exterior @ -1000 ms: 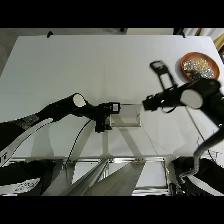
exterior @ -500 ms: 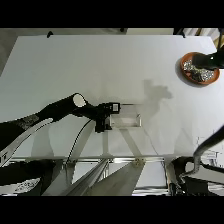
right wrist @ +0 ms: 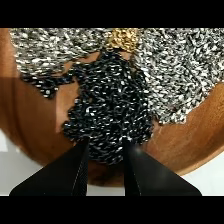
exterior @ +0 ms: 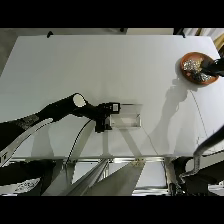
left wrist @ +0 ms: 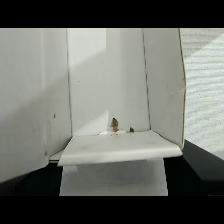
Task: Fold the box and place the chain.
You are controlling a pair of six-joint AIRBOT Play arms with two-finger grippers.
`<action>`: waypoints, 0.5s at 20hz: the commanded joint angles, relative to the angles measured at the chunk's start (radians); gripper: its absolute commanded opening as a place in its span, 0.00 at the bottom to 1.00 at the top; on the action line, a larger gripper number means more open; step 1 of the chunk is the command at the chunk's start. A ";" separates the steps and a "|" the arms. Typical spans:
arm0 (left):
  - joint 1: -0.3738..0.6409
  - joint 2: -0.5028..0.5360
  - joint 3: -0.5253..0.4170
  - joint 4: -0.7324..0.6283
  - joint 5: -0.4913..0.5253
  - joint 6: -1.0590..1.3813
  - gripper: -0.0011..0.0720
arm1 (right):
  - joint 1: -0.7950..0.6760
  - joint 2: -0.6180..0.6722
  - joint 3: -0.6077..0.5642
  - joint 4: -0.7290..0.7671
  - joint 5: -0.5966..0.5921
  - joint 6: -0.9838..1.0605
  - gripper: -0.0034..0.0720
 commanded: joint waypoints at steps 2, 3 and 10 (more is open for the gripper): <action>0.000 0.000 0.001 0.000 0.000 0.000 0.03 | -0.007 -0.051 0.010 -0.055 0.003 -0.005 0.32; 0.000 0.000 0.001 0.000 0.000 0.000 0.03 | -0.007 -0.058 0.010 -0.055 0.013 -0.005 0.32; 0.000 0.000 0.001 0.000 0.000 0.000 0.03 | -0.007 -0.082 0.010 -0.053 0.034 -0.032 0.26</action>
